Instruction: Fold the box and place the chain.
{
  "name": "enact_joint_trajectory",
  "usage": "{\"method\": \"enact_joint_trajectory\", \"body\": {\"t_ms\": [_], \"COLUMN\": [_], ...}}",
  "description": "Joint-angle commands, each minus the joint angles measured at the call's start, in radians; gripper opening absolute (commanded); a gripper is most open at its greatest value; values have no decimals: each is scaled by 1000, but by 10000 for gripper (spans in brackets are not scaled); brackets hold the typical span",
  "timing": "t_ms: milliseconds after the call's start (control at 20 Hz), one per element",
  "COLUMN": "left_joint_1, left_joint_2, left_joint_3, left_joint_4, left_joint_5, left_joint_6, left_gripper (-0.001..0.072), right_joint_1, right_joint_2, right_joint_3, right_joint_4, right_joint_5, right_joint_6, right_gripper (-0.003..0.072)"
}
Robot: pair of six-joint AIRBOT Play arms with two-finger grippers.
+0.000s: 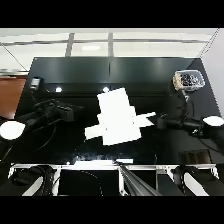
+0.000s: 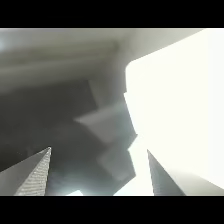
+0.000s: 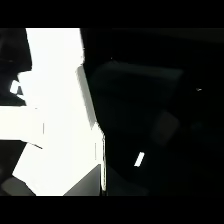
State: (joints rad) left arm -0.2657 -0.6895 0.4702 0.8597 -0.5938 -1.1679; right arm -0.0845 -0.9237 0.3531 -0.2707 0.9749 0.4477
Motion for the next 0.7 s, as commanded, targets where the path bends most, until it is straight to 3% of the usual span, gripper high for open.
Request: {"method": "enact_joint_trajectory", "body": {"t_ms": [0,100,300,450,650], "left_joint_1": [-50,-14,63,63,57], "left_joint_2": [-138,-246,-533,-673,-765], "left_joint_3": [1,32,148,204,243], "left_joint_4": [-160,-266,-394,-425,-522], "left_joint_5": [-14,-46,-465,-519,-625], "left_joint_6": [-130,-83,196,277,531], "left_gripper": [704,704,704,704,685], "right_joint_1": [144,175,186,186,186], "right_joint_2": [48,48,48,48,48], "right_joint_3": [-75,-75,-75,-75,-75], "right_joint_4": [53,55,57,57,56], "right_joint_5": [-137,-144,-143,-143,-141], "right_joint_6": [-38,-35,-22,-21,-14], "right_gripper": [15,15,15,15,15]}}
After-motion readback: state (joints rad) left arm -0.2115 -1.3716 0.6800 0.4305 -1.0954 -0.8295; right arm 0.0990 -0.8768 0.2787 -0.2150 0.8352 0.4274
